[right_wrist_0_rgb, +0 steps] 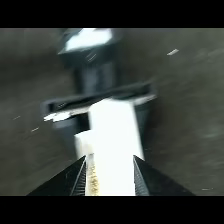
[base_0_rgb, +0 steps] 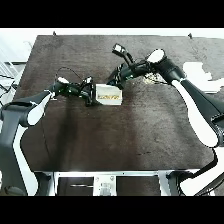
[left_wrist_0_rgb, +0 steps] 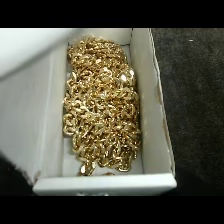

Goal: Fold the box and place the chain.

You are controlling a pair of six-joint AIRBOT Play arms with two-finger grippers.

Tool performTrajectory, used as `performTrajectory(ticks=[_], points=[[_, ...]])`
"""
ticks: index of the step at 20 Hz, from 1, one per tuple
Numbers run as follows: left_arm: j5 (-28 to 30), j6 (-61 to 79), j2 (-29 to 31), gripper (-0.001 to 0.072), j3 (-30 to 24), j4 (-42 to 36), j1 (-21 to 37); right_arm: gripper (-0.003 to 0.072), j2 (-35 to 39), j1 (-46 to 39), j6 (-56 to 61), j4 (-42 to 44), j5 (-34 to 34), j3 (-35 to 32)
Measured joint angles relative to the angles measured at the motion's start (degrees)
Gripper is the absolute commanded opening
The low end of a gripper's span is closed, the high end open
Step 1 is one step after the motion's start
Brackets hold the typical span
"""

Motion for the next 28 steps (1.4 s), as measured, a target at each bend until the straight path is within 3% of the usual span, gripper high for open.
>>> performTrajectory(ticks=[6,14,20,23,28], points=[[0.0,0.0,0.0,0.0429,0.0,0.0,0.0,0.0289,-2.9,-1.5,1.0,0.4,-3.3,1.0],[0.0,0.0,0.0,0.0428,0.0,0.0,0.0,0.029,-6.6,-1.7,3.6,0.5,4.6,1.1],[0.0,0.0,0.0,0.0428,0.0,0.0,0.0,0.0292,-7.2,-1.8,4.0,0.2,6.8,0.7],[0.0,0.0,0.0,0.0428,0.0,0.0,0.0,0.0374,-7.8,-1.7,4.0,-0.2,7.2,0.6],[0.0,0.0,0.0,0.0428,0.0,0.0,0.0,0.0374,-8.1,-1.1,3.9,-0.5,9.2,0.5]])
